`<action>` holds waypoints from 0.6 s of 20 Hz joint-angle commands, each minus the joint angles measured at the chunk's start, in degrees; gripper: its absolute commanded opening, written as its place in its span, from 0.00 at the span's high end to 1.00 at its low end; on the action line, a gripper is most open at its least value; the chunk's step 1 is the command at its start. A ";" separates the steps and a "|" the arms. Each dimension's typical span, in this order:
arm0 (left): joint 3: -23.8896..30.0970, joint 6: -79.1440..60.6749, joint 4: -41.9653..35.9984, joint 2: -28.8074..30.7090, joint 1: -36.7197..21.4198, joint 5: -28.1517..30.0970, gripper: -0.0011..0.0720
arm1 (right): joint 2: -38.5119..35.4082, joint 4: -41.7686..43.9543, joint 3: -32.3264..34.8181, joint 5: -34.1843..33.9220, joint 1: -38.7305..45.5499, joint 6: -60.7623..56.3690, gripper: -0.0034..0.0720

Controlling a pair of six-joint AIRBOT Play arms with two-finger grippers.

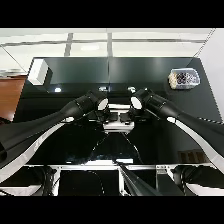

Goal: Fold the box and place the chain.

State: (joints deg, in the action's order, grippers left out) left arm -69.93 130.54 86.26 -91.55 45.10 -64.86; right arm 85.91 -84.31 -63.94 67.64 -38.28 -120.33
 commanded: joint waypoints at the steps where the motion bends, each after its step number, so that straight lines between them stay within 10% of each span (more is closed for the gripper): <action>1: -0.04 -0.02 0.02 0.02 -0.07 -0.17 0.95 | 0.85 -1.60 -0.94 1.84 -0.83 -3.10 0.51; 6: -0.04 -0.02 0.02 0.02 -0.07 -0.15 0.95 | 0.85 -1.20 -0.98 1.73 -0.83 -2.86 0.94; 10: -0.04 -0.02 0.02 0.02 -0.07 -0.15 0.95 | 0.81 -0.98 -0.98 1.68 -0.83 -2.58 0.92; 12: -0.04 -0.02 0.02 0.02 -0.07 -0.15 0.95 | 0.74 -0.50 -0.98 1.81 -0.68 -2.60 0.59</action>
State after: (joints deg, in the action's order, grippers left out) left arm -69.93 130.26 86.54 -91.55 45.10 -65.04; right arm 86.72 -85.49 -64.86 69.78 -39.09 -122.58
